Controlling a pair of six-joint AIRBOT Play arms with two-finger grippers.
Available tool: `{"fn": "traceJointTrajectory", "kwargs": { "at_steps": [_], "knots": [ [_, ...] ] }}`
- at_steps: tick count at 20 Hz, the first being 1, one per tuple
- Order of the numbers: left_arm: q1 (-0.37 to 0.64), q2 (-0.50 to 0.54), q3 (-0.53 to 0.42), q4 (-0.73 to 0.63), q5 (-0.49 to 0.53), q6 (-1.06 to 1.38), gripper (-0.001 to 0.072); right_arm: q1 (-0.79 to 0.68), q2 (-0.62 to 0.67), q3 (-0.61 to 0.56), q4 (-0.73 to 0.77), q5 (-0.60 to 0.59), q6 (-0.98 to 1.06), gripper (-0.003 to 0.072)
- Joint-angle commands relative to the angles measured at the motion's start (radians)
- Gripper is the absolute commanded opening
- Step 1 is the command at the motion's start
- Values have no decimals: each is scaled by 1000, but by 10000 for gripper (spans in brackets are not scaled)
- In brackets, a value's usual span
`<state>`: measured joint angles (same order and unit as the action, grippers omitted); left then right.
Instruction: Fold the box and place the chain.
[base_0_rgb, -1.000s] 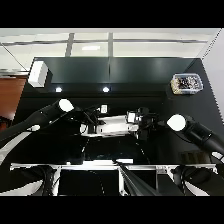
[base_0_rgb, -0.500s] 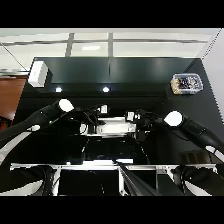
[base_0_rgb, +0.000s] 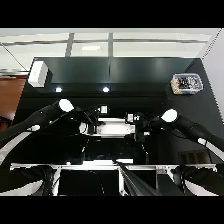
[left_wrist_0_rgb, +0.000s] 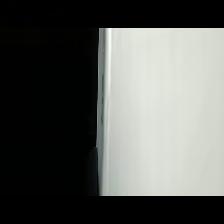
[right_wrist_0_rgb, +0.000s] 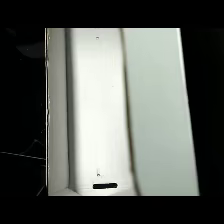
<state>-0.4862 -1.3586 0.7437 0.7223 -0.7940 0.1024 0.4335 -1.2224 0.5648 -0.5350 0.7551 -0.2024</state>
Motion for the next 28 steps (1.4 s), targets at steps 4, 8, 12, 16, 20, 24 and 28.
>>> {"fn": "traceJointTrajectory", "kwargs": {
  "at_steps": [4, 8, 12, 16, 20, 24, 28],
  "knots": [
    [0, 0, 0, 0, 1, -1, 28, -8, -23, 0, -1, -1, -12, 598],
    [0, 0, 0, 0, 2, -1, 28, -8, -29, 0, -2, -1, -12, 698],
    [0, 0, 0, 0, 1, -1, 28, -8, -29, 0, -35, -8, -12, 697],
    [0, 0, 0, 0, 1, -1, 27, -7, -40, 0, -43, -34, -12, 696],
    [0, 0, 0, 0, 1, -1, 27, -8, -59, 0, -46, -39, -12, 696],
    [0, 0, 0, 0, 2, -1, 28, -8, -59, 0, -45, -40, -12, 695],
    [0, 0, 0, 0, 2, -1, 28, -8, -59, 0, -45, -41, -12, 499]
  ]
}}
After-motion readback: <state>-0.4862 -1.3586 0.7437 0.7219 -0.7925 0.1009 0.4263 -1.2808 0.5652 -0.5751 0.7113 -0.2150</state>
